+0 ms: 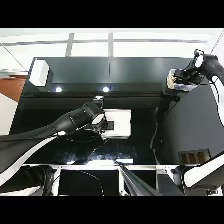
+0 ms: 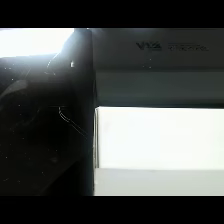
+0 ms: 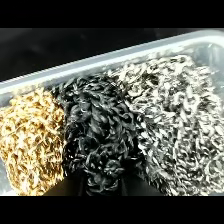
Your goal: Fold the box and place the chain.
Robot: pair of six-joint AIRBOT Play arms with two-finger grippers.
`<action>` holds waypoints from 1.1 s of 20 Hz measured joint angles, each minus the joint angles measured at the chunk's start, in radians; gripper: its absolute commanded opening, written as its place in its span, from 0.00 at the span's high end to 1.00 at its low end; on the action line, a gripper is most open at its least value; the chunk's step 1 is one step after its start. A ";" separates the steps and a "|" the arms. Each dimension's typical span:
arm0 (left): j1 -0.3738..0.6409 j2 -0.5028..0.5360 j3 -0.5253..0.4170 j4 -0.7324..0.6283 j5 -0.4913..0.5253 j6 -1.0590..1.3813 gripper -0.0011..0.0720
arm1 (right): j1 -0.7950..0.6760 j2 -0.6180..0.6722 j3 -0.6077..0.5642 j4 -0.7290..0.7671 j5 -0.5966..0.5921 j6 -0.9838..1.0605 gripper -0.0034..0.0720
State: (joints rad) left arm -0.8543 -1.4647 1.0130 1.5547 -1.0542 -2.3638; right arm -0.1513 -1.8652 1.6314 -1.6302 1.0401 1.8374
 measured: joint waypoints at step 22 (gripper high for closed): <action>0.000 0.000 0.000 0.004 0.015 0.001 0.95 | -0.003 0.612 0.355 0.228 0.353 -0.283 0.91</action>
State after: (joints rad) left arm -0.8543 -1.4647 1.0130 1.5589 -1.0389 -2.3631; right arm -0.1539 -1.2533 1.9862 -1.4021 1.3930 1.5543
